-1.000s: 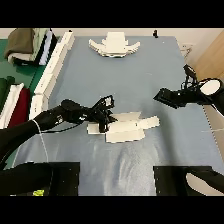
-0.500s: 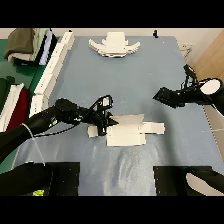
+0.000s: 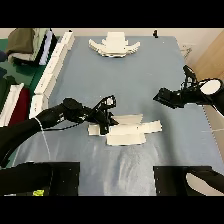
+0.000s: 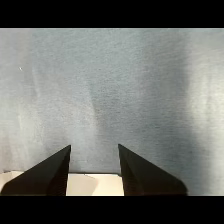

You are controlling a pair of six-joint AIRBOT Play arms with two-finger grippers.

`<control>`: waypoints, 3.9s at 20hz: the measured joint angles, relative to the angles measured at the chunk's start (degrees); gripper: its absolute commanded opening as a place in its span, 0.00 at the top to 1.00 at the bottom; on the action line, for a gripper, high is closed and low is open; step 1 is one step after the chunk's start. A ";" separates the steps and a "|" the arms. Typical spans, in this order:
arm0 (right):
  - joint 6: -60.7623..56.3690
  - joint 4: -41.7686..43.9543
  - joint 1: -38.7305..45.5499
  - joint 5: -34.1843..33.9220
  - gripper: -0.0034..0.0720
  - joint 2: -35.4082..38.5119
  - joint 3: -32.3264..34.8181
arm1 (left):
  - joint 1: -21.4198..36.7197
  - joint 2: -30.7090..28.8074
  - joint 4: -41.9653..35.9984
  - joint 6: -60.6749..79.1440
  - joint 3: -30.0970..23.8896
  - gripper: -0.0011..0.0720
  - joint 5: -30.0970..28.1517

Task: Fold the box.

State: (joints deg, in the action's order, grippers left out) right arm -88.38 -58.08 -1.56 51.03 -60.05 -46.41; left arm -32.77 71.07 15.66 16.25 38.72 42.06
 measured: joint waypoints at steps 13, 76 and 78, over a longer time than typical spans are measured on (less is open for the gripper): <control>0.33 0.02 0.00 0.11 0.35 0.00 0.00 | 6.49 1.42 5.05 -10.88 8.02 0.97 13.09; 2.75 -1.49 -1.36 9.66 0.95 1.97 0.00 | -1.42 3.21 5.42 -15.65 2.34 0.97 10.51; 2.71 -3.17 -2.78 14.12 0.95 4.26 0.04 | -1.42 3.21 5.49 -15.63 2.34 0.97 10.51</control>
State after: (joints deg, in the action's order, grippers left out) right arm -85.67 -61.25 -4.34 65.14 -55.79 -46.37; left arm -34.20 74.28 21.15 0.62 41.06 52.58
